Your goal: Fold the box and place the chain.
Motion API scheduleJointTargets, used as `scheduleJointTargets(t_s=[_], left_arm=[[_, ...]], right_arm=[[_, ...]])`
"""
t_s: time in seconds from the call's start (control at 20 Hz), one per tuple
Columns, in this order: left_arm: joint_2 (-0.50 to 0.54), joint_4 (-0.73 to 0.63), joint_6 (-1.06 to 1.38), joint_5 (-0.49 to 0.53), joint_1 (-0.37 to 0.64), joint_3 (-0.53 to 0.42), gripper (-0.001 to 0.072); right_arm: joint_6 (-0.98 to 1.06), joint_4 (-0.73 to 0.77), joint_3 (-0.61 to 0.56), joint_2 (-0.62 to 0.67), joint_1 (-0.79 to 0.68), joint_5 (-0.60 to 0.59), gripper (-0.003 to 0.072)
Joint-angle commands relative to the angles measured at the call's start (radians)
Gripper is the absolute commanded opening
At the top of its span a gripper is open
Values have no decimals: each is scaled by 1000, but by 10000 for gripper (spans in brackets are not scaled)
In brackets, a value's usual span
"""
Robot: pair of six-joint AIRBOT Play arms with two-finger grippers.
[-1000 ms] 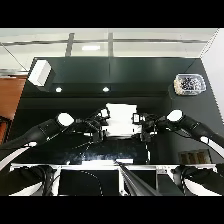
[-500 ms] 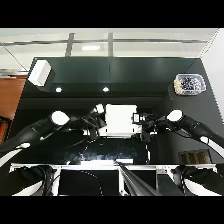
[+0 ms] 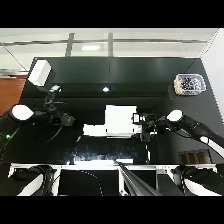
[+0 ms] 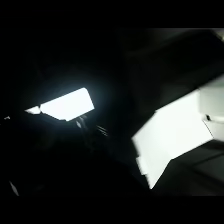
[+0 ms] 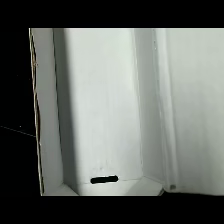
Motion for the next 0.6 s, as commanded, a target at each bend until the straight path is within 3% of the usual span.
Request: scheduleJointTargets(t_s=[0.0, 0.1, 0.2, 0.4, 0.55], left_arm=[[-52, -100, -256, -148, 185, -42, 25], [-132, -266, -149, -194, 236, -82, 24], [-194, -305, -146, -169, 217, -107, 24], [-313, -316, -121, -131, 80, -104, 24], [-360, -450, -4, -103, 10, -101, 24]], right_arm=[[0, 0, 0, 0, 0, 0, 229], [0, 0, 0, 0, 0, 0, 229], [0, 0, 0, 0, 0, 0, 229], [0, 0, 0, 0, 0, 0, 229], [0, 0, 0, 0, 0, 0, 229]])
